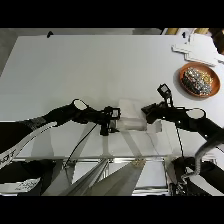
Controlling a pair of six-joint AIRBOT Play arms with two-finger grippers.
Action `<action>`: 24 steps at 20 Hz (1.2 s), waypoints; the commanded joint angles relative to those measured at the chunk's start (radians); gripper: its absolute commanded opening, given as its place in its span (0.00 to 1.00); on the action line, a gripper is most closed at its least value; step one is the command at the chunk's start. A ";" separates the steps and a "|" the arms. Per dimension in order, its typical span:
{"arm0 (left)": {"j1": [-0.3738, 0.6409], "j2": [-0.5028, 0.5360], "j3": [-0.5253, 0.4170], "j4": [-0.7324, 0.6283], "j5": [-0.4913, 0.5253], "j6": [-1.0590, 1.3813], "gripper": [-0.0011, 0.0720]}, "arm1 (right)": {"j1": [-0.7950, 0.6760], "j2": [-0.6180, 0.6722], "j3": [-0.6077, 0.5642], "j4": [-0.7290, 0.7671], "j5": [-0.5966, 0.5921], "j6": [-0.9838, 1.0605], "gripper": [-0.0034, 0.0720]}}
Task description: Fold the box and place the chain.
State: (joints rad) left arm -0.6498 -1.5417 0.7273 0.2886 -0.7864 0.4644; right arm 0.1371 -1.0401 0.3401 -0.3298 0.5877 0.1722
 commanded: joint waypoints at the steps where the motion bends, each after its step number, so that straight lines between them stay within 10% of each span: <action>1: 0.000 -0.001 0.000 0.003 0.001 0.002 0.25 | -0.002 -0.016 0.018 -0.055 0.061 0.063 0.07; 7: 0.000 -0.001 0.000 0.003 0.001 0.002 0.25 | -0.002 0.290 0.110 -0.599 0.335 0.333 0.07; 13: 0.000 -0.001 0.000 0.003 0.001 0.002 0.25 | -0.001 0.449 0.104 -0.822 0.638 -0.032 0.08; 15: 0.000 -0.001 0.000 0.003 0.000 0.002 0.25 | -0.001 0.421 0.086 -0.732 0.560 -0.047 0.51; 16: 0.000 -0.001 0.000 0.003 0.001 0.003 0.25 | -0.001 0.411 0.076 -0.698 0.512 -0.047 0.57; 24: 0.000 -0.001 0.000 0.003 0.000 0.003 0.25 | -0.001 0.325 0.009 -0.664 0.435 -0.256 0.24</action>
State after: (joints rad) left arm -0.6498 -1.5417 0.7273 0.2920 -0.7856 0.4671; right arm 0.1349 -0.6811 0.3744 -1.0027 1.0489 0.0269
